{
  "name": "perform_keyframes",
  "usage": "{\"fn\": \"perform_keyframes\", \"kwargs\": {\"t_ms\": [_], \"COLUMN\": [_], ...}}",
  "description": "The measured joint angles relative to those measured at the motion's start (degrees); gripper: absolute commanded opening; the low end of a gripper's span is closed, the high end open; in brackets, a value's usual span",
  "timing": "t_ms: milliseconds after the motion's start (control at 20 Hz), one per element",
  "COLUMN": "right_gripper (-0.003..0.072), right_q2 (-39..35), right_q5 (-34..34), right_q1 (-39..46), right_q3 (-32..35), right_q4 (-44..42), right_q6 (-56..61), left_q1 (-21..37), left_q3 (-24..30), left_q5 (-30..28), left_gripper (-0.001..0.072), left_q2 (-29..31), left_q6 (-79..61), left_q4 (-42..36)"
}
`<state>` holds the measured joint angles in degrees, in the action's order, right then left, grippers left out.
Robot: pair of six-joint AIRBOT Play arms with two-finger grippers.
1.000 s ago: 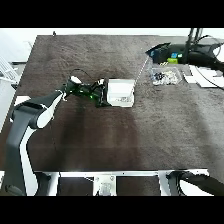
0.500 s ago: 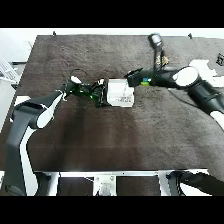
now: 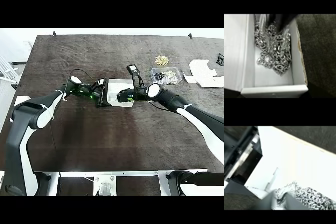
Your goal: Fold the box and place the chain.
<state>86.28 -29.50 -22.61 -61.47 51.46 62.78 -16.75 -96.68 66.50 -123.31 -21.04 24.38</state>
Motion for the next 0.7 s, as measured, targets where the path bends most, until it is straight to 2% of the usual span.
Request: {"fn": "perform_keyframes", "kwargs": {"t_ms": [150, 400, 450, 500, 600, 700], "right_gripper": [0.0599, 0.0589, 0.0564, 0.0405, 0.0387, 0.0296], "right_q2": [-1.7, -10.7, -12.3, -13.5, -14.3, -13.4], "right_q5": [0.3, 0.4, 0.5, 0.5, 0.6, 0.5], "right_q1": [0.0, 3.0, 4.6, 6.5, 10.3, 13.8], "right_q3": [-1.0, -2.3, -2.4, -2.6, -3.3, -4.7], "right_q4": [0.1, 2.4, 3.1, 3.6, 3.5, 1.6], "right_q6": [-0.1, -3.7, -4.7, -6.1, -9.6, -14.9], "left_q1": [0.0, 0.0, 0.0, 0.0, 0.0, 0.0], "left_q3": [0.0, 0.0, 0.0, 0.0, 0.0, 0.0], "left_q5": [0.0, 0.0, 0.0, 0.0, 0.0, 0.0], "left_gripper": [0.0458, 0.0457, 0.0457, 0.0458, 0.0458, 0.0457], "left_q2": [0.0, 0.0, 0.0, 0.0, 0.0, 0.0], "left_q6": [0.0, 0.0, 0.0, 0.0, 0.0, 0.0], "left_q4": [0.0, 0.0, 0.0, 0.0, 0.0, 0.0]}}
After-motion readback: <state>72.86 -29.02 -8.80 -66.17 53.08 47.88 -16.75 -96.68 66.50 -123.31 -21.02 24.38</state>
